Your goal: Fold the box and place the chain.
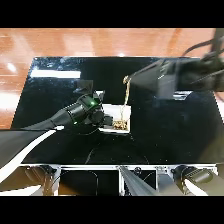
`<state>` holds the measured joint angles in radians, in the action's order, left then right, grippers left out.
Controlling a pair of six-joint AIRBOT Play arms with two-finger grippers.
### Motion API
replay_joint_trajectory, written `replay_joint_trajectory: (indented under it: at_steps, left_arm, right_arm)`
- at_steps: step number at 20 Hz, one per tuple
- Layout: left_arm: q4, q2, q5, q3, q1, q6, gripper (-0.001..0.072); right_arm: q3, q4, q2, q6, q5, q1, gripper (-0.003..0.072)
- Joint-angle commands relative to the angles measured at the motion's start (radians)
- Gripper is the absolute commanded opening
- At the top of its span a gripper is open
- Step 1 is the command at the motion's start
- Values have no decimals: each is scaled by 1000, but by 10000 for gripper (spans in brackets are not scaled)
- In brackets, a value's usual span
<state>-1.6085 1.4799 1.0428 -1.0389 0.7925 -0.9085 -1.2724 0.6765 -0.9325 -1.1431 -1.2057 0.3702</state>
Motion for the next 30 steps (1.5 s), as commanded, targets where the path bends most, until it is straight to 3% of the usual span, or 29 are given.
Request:
replay_joint_trajectory:
  at_steps: [1, 7, 14, 15, 16, 17, 18, 19, 26, 27, 28, 29, 30]
  left_arm:
    - [0, 0, -1, 0, 1, 0, 19]
    - [2, 0, 0, 0, 1, 0, 19]
    - [2, 0, 0, 0, 1, 0, 19]
    - [2, 0, 0, 0, 1, 0, 19]
    - [2, 0, 0, 0, 1, 0, 19]
    - [2, 0, 0, 0, 1, 0, 19]
    - [2, 0, 0, 0, 1, 0, 19]
    - [2, 0, 0, 0, 1, 0, 19]
    - [-1, -1, 0, 0, -1, 0, 22]
    - [-2, -1, 0, 0, -1, 0, 82]
    - [-3, -1, 1, -2, -1, 0, 222]
    - [-7, -1, 5, -8, -1, 0, 429]
    - [-10, -1, 15, -18, 0, 0, 569]
  right_arm:
    - [63, 192, -48, -87, 6, 111, 25]
    - [264, 217, -130, -96, 65, 139, 25]
    - [338, 283, -218, -105, 61, 138, 37]
    - [338, 301, -220, -119, 56, 138, 268]
    - [338, 309, -220, -118, 39, 137, 662]
    - [336, 311, -219, -118, 19, 129, 669]
    - [335, 310, -215, -118, -8, 116, 606]
    - [332, 312, -206, -117, -37, 95, 602]
    - [338, 425, -132, -117, -291, -198, 630]
    - [350, 425, -132, -117, -315, -219, 630]
    - [364, 425, -132, -117, -320, -227, 630]
    - [375, 429, -132, -117, -315, -227, 630]
    - [383, 433, -132, -117, -310, -227, 630]
